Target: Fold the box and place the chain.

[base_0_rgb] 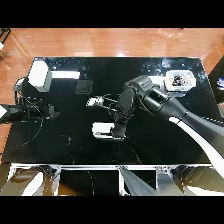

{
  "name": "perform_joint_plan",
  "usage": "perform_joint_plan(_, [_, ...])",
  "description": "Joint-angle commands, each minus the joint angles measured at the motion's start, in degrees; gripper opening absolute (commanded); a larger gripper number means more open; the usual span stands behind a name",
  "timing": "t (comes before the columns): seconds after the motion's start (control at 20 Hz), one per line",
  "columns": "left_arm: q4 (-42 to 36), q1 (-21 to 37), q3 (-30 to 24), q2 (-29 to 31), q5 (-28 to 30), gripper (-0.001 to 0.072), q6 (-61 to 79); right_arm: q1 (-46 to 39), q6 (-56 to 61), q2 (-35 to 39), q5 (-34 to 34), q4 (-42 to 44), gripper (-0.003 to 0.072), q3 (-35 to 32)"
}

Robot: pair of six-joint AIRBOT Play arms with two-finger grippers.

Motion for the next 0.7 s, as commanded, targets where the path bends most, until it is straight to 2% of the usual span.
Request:
perform_joint_plan(0.0, [0.0, 0.07, 0.0, -0.04, 0.04, 0.0564, 0.02, -1.25, -0.72, 0.11, 0.33, 1.99, 0.0702, 0.26])
perform_joint_plan(0.15, [0.02, 0.07, 0.0, -0.04, 0.13, 0.0563, 0.02, -1.57, -1.44, 0.11, 2.67, 2.73, 0.0703, 1.88])
perform_joint_plan(0.4, [0.0, 0.07, 0.0, -0.04, 0.11, 0.0564, 0.02, -1.7, -2.56, -0.55, 2.62, 2.43, 0.0702, 2.21])
perform_joint_plan(0.65, [0.02, 0.07, 0.0, -0.04, 0.07, 0.0564, 0.02, -1.86, -4.28, -1.57, 0.2, 2.99, 0.0702, 2.23])
